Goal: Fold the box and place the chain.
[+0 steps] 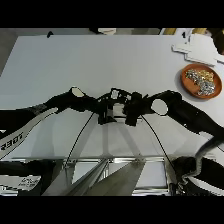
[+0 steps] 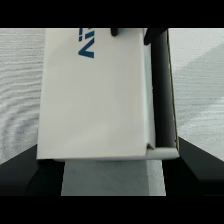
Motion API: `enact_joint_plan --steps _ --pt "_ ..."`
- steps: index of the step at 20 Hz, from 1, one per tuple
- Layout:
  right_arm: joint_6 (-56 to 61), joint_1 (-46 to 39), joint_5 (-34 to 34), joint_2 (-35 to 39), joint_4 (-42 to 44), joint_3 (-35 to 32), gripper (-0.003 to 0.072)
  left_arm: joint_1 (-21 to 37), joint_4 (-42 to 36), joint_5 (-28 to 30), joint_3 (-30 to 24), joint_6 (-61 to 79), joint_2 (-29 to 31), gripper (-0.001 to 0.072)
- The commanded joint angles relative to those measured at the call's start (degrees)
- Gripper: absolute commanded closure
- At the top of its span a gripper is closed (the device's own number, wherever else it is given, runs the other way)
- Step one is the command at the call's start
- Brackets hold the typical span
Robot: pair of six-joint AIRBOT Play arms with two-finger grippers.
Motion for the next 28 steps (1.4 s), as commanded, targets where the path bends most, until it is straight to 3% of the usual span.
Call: enact_joint_plan --steps 1,2,4,8,14,21,28 --pt "0.00 0.02 -0.11 -0.79 2.45 -0.07 0.0604 -0.02 0.02 -0.11 0.00 0.04 0.04 0.0500" --pt "-0.02 0.02 -0.02 -0.76 3.32 -0.17 0.0593 -0.02 0.02 -0.09 0.00 0.02 0.04 0.0500" --pt "-3.23 0.02 2.05 -0.76 5.35 -0.44 0.0454 -0.02 0.02 -0.09 0.00 0.02 0.04 0.0500" --pt "-4.52 0.02 5.97 -0.66 5.77 -0.46 0.0439 -0.02 0.02 -0.11 0.00 0.02 0.04 0.0500" --pt "-4.46 0.02 6.12 1.09 5.75 -0.46 0.0383 -0.02 0.02 -0.09 0.00 0.02 0.04 0.0500" --pt "-0.68 -0.90 6.56 1.88 2.25 -0.46 0.0388 -0.02 0.02 -0.09 0.00 0.02 0.04 0.0500" --pt "-7.04 -6.64 10.71 5.25 14.38 -0.46 0.0390 -0.02 0.02 -0.09 0.00 0.04 0.04 0.0500"
